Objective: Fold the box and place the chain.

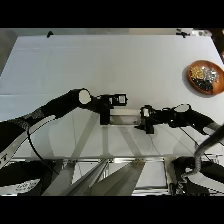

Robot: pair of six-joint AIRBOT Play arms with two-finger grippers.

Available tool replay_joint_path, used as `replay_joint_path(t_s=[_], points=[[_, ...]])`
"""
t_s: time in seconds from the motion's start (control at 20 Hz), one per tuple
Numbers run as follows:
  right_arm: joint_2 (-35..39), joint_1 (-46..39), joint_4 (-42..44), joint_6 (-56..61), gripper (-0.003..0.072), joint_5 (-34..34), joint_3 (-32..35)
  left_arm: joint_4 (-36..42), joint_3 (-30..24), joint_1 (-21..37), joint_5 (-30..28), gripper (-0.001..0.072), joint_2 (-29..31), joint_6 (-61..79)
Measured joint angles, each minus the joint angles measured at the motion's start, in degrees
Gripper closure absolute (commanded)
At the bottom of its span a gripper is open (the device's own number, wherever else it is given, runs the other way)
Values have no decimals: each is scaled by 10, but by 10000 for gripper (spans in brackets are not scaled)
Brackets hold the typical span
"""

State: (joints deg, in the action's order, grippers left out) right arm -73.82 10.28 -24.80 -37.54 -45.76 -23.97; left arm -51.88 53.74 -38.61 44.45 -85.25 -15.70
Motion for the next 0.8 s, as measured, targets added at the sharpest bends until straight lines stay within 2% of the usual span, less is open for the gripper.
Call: replay_joint_path(t_s=[0.8], points=[[0,0,-9,57,228,7,0,0,0,0,-1,693,0,0]])
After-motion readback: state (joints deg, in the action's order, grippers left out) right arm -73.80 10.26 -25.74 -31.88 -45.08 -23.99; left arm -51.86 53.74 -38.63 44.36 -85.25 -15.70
